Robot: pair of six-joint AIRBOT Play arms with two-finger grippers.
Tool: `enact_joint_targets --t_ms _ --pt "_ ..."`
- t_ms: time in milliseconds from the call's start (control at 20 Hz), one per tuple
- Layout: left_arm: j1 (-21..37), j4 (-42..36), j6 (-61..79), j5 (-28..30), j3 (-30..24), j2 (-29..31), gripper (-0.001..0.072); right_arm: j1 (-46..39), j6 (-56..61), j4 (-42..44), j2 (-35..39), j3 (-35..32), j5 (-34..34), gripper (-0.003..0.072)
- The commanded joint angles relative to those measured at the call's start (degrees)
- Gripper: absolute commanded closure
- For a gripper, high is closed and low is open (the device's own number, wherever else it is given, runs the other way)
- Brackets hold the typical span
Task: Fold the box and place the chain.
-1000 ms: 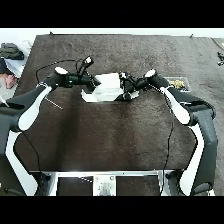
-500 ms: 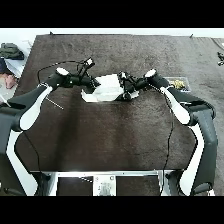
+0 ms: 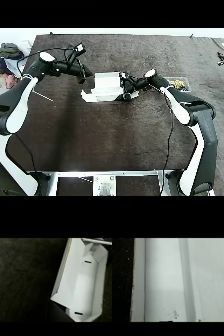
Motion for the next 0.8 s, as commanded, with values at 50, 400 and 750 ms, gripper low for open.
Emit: enact_joint_targets --t_ms 50,400,750 --pt "0.5 9.0 3.4 -10.4 0.2 1.3 0.0394 0.0 0.1 0.1 0.0 0.0 0.0 0.0366" --pt "-4.0 19.6 3.1 -3.8 -5.3 1.3 0.0042 0.0 0.1 0.1 0.0 0.0 0.0 0.0366" --pt "-9.6 21.7 1.9 4.8 -8.6 1.1 0.0043 0.0 0.1 0.1 0.0 0.0 0.0 0.0366"
